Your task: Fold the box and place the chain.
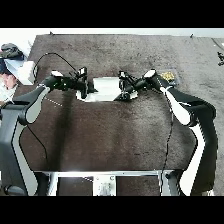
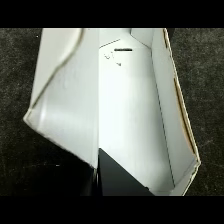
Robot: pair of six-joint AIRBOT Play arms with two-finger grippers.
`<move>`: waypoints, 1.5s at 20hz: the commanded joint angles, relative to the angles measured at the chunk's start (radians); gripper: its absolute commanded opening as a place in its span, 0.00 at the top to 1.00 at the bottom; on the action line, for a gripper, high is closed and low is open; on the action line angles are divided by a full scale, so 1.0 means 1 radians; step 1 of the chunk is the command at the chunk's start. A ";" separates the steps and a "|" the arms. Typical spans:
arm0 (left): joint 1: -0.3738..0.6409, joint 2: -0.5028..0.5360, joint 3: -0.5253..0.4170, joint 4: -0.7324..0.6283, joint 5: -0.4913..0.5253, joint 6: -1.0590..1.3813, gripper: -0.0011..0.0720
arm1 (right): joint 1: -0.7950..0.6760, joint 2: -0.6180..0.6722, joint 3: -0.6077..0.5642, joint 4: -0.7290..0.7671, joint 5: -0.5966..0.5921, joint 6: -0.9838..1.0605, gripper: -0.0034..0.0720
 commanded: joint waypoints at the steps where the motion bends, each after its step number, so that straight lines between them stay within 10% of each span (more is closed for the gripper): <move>1: 0.001 -0.001 0.000 0.000 0.001 0.001 0.97 | 0.000 0.000 0.000 0.000 0.000 0.000 0.36; 7: 0.001 -0.001 0.000 0.001 -0.004 -0.007 0.97 | 0.000 0.000 0.000 0.000 0.000 0.000 0.36; 8: 0.001 -0.001 0.000 0.001 -0.014 -0.006 0.91 | 0.000 -0.001 0.000 0.000 0.000 0.000 0.36; 9: 0.001 -0.001 0.000 -0.002 -0.015 -0.010 0.56 | 0.000 0.000 0.000 0.000 0.000 0.000 0.36; 10: 0.001 -0.001 0.000 -0.013 -0.019 -0.037 0.47 | 0.000 0.000 0.000 0.000 0.000 0.000 0.36; 18: 0.054 0.090 0.005 -0.027 -0.086 -0.111 0.50 | 0.000 -0.001 0.000 0.000 0.000 0.000 0.36; 25: 0.151 0.206 0.073 -0.029 -0.393 -0.272 0.51 | 0.000 -0.001 0.000 0.000 -0.001 0.000 0.36; 26: 0.145 0.216 0.073 -0.031 -0.394 -0.289 0.59 | 0.000 -0.001 0.000 0.000 0.000 0.000 0.36; 27: 0.133 0.220 0.073 -0.030 -0.399 -0.291 0.91 | 0.000 -0.001 0.000 0.000 0.000 0.000 0.36; 30: 0.073 0.220 0.072 -0.021 -0.372 -0.319 0.97 | 0.000 0.000 0.000 0.000 0.000 0.000 0.36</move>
